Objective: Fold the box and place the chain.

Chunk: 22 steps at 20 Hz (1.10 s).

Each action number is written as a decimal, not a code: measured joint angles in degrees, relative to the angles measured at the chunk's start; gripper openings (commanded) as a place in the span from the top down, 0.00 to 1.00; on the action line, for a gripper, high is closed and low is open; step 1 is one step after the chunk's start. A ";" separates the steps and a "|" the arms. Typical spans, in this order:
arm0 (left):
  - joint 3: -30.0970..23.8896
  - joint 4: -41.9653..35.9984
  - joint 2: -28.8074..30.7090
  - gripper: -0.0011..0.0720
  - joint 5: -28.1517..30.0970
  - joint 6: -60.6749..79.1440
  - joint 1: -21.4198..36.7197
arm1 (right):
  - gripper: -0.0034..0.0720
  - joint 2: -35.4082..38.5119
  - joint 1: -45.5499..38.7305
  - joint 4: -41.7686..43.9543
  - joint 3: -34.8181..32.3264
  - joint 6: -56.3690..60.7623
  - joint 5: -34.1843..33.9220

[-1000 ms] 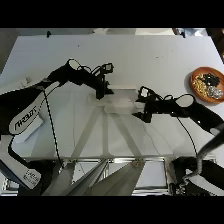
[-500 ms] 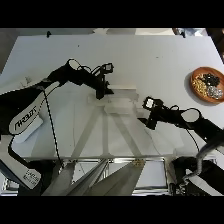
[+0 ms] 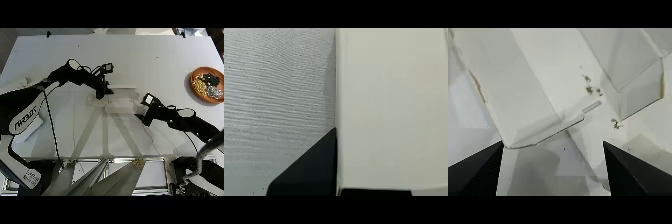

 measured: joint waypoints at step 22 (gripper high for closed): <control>-0.02 0.00 -0.02 0.97 -0.02 0.02 -0.02 | 0.04 -4.31 -1.99 2.14 8.68 -1.86 2.86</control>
